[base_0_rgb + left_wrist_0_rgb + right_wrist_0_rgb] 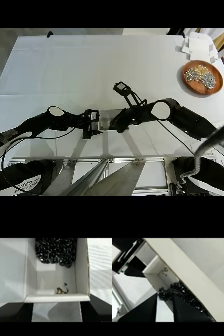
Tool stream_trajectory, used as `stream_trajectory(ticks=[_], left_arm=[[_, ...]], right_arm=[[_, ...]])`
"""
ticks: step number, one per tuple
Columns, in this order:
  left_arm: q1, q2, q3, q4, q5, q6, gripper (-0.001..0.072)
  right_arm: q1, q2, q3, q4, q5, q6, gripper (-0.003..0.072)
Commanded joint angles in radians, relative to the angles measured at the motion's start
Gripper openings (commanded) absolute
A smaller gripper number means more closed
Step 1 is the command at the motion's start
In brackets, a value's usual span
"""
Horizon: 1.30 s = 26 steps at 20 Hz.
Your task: Fold the box and place the chain.
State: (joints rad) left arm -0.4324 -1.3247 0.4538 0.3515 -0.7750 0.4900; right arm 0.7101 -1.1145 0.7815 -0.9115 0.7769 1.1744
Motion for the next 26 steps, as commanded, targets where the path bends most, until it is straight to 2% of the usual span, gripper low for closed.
stream_trajectory(ticks=[1, 6, 10, 13, 15, 16, 18, 21, 23, 26], left_arm=[[0.001, 0.0, 0.0, 0.0, 0.0, 0.0, 0.0255], [0.001, 0.0, 0.0, 0.0, 0.0, 0.0, 0.0255], [0.001, 0.0, 0.0, 0.0, 0.0, 0.0, 0.0254], [0.001, 0.0, 0.0, 0.0, 0.0, 0.0, 0.0254], [0.001, 0.0, 0.0, 0.0, 0.0, 0.0, 0.0254], [0.001, 0.0, 0.0, 0.0, 0.0, 0.0, 0.0255], [0.001, 0.0, 0.0, 0.0, 0.0, 0.0, 0.0255], [0.001, 0.0, 0.0, 0.0, 0.0, 0.0, 0.0254], [0.001, 0.0, 0.0, 0.0, 0.0, 0.0, 0.0254], [0.001, 0.0, 0.0, 0.0, 0.0, 0.0, 0.0254]], right_arm=[[0.0, 0.074, 0.0, -0.047, 0.016, 0.004, 0.0247], [-0.001, 0.097, 0.0, -0.063, 0.034, 0.004, 0.0245], [-0.034, 0.227, 0.0, -0.173, 0.151, 0.003, 0.0221], [-0.183, 0.324, 0.0, -0.202, 0.315, -0.06, 0.022], [-0.319, 0.346, 0.0, -0.127, 0.294, -0.162, 0.022], [-0.394, 0.341, 0.0, -0.049, 0.285, -0.276, 0.0219], [-0.51, 0.302, 0.0, 0.064, 0.286, -0.529, 0.022], [-0.578, 0.174, -0.001, 0.075, 0.323, -0.842, 0.0227], [-0.572, 0.069, -0.002, 0.076, 0.349, -0.963, 0.0226], [-0.502, -0.079, -0.019, 0.081, 0.293, -1.12, 0.0226]])
